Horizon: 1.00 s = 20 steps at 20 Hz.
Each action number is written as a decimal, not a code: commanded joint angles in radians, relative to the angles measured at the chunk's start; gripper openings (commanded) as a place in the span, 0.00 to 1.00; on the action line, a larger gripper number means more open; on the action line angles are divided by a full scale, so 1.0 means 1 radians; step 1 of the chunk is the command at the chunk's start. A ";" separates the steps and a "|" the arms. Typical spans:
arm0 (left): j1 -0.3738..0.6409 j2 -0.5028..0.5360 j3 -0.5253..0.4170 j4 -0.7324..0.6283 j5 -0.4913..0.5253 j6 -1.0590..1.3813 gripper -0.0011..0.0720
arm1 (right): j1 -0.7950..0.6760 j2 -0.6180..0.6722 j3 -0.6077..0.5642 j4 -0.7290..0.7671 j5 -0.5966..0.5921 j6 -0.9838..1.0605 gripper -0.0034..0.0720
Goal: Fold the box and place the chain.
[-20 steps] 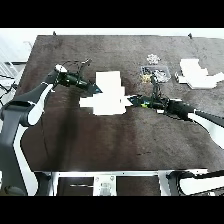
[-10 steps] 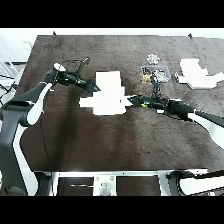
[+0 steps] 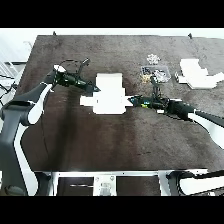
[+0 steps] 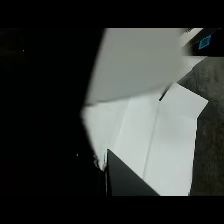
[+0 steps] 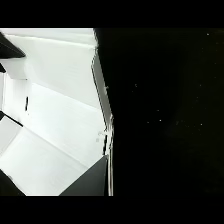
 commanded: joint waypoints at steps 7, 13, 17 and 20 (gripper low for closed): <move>-0.002 -0.012 0.000 -0.051 -0.117 0.325 0.04 | -0.090 0.002 0.000 0.019 0.130 0.000 0.45; -0.003 0.032 -0.037 -0.047 -0.092 0.433 0.03 | -0.335 0.002 0.000 0.134 0.354 0.001 0.43; -0.003 0.092 -0.174 -0.050 0.047 0.558 0.03 | -0.363 0.002 0.000 0.126 0.362 0.000 0.42; -0.003 0.089 -0.213 -0.057 0.116 0.642 0.03 | -0.361 0.001 0.000 0.115 0.362 -0.002 0.42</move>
